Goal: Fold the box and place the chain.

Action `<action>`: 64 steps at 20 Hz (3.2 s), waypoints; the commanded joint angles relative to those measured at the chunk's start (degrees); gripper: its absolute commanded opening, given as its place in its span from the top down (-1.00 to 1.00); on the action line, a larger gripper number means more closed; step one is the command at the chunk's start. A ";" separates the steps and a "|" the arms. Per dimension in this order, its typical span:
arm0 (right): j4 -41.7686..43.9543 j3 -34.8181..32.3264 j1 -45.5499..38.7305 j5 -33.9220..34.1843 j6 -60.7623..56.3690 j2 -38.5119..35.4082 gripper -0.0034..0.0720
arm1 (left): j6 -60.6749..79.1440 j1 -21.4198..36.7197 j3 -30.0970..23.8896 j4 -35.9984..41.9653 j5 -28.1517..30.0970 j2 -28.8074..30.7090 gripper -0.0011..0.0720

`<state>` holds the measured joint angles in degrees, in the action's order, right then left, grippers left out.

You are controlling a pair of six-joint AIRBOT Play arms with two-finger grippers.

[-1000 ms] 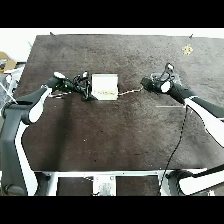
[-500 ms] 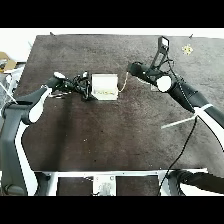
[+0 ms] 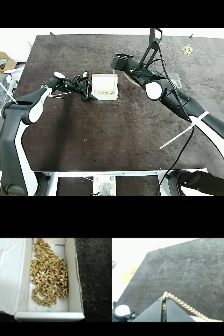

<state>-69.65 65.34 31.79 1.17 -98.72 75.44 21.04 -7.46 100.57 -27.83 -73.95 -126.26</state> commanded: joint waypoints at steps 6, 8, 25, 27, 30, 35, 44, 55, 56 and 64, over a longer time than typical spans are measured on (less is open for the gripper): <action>0.70 0.11 3.63 -9.64 -0.28 9.77 0.60 | 0.00 0.02 0.02 0.00 0.00 -0.04 -0.10; 0.28 0.07 3.54 -13.70 -0.22 11.98 0.17 | 0.00 0.02 0.02 0.00 0.00 -0.04 -0.10; -0.90 9.73 -20.61 -35.82 -0.52 24.65 0.21 | 0.00 0.02 0.02 0.00 0.00 -0.04 -0.10; 1.20 11.82 -20.59 -35.93 -0.46 26.53 0.21 | 0.00 0.02 0.02 0.00 0.00 -0.04 -0.10; 2.03 13.92 -19.47 -36.22 -0.61 28.11 0.21 | 0.00 0.02 0.02 0.00 0.00 -0.04 -0.10; 1.92 14.43 -17.44 -35.50 -3.98 30.62 0.21 | 0.00 0.02 0.02 0.00 0.00 -0.04 -0.10; -7.37 14.95 -14.19 -35.39 -3.96 19.61 0.91 | 0.00 0.02 0.02 0.00 0.02 -0.04 -0.10; -10.12 14.95 1.95 -23.34 -3.28 9.97 0.91 | 0.00 0.02 0.02 0.00 0.02 -0.04 -0.10; -10.56 14.95 2.97 -22.23 -2.82 11.50 0.91 | 0.00 0.02 0.02 0.00 0.02 -0.04 -0.10; -13.75 14.91 -3.10 -27.89 2.38 12.96 0.08 | 0.00 0.02 0.02 0.00 0.00 -0.04 -0.10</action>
<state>-82.87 80.23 30.57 -26.15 -100.31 89.36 21.04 -7.46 100.57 -27.81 -73.95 -126.26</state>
